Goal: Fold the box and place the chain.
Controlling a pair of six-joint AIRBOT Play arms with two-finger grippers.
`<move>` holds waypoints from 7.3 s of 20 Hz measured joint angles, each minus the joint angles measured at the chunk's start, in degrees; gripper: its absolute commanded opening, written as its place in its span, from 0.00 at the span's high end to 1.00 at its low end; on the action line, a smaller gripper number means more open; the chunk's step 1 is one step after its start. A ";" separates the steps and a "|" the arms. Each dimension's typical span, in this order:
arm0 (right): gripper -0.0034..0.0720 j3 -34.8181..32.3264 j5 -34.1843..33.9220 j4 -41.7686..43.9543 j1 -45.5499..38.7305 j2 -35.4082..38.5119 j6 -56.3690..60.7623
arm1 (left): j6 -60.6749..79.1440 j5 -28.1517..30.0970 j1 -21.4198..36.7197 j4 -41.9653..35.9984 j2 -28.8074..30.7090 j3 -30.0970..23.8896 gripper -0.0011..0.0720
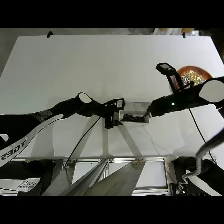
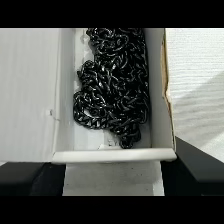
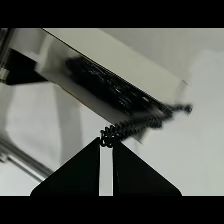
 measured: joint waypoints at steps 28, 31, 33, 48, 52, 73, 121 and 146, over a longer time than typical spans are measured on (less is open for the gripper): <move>0.62 -6.73 -8.48 3.87 1.11 -0.61 -4.92 | 0.00 0.00 0.00 0.00 0.00 0.00 0.61; 0.62 -5.29 -7.52 3.19 0.85 -0.70 -5.09 | 0.00 0.00 0.00 0.00 0.00 0.00 0.61; 0.68 -2.71 -6.75 2.93 0.07 -0.74 -6.16 | 0.00 0.00 0.00 0.00 0.00 0.00 0.61; 0.88 5.22 -11.56 3.23 1.55 -17.27 -26.43 | 0.00 0.00 -0.02 0.00 0.00 0.00 0.61; 0.87 3.32 -11.21 4.07 3.45 -16.35 -36.22 | 0.00 0.00 -0.02 0.00 0.00 0.00 0.61; 0.51 -5.88 -9.38 3.58 6.34 -6.84 -54.40 | 0.02 -0.02 -0.02 0.00 0.00 0.00 0.61; 0.88 -13.07 -18.36 13.53 6.36 -4.70 -55.82 | 0.11 -0.07 -0.02 0.00 0.00 0.00 0.61; 0.90 -16.06 -19.96 13.46 6.36 -9.77 -52.61 | 0.04 0.00 -0.02 0.02 0.00 0.00 0.61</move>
